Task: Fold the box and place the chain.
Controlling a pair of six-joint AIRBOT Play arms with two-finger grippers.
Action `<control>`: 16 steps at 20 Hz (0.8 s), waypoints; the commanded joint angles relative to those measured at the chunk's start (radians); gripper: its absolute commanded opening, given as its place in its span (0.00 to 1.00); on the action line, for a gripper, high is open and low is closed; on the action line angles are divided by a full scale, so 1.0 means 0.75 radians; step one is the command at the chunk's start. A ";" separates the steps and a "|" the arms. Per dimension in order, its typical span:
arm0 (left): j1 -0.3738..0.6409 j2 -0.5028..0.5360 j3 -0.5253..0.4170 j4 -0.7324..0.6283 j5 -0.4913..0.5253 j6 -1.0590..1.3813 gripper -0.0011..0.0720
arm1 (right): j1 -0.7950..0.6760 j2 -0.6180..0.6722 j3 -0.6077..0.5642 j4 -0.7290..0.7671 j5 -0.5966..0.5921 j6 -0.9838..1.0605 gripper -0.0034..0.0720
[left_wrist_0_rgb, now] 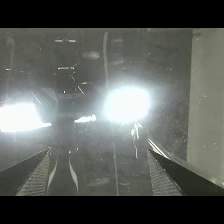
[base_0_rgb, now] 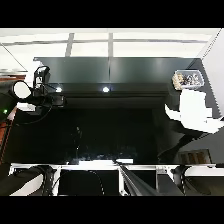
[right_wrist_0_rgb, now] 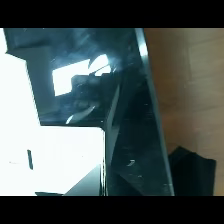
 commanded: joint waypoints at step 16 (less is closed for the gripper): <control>-0.099 -0.044 -0.004 -0.227 0.057 0.050 0.99 | 0.741 0.794 -0.892 0.979 -0.219 -0.054 0.07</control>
